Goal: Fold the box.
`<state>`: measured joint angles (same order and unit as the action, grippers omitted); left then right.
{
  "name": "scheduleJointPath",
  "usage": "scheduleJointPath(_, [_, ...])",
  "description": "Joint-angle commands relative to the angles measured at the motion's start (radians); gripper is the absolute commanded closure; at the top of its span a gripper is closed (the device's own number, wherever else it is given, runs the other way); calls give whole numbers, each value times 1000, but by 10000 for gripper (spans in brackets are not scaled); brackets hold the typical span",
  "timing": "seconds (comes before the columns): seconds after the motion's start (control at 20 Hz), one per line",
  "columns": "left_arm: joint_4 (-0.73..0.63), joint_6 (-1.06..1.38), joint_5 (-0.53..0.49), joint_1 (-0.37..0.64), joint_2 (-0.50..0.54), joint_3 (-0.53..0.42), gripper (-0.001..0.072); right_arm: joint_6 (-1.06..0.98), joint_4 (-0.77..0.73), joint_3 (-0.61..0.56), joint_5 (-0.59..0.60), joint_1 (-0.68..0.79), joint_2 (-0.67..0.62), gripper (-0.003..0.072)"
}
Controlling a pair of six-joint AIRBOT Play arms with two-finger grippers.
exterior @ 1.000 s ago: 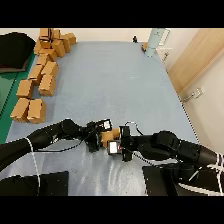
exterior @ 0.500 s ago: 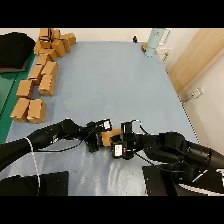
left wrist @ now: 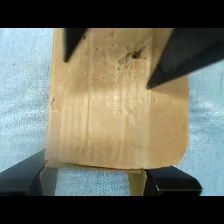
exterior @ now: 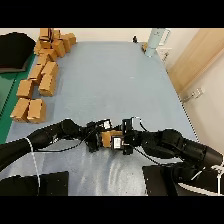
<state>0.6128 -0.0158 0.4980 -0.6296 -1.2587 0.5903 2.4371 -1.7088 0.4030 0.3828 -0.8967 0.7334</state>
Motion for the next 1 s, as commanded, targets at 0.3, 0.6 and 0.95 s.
scheduleJointPath(0.3, [0, 0, 0, 0, 0, 1, 257, 100, -106, -2, 14, 3, 83, 225])
scheduleJointPath(0.6, [0, 0, 0, 0, 0, 1, 257, 133, -105, 0, -10, 3, 120, 222])
scheduleJointPath(0.95, [0, 0, 0, 0, 0, 1, 257, 209, -105, 8, -37, 3, 122, 219])
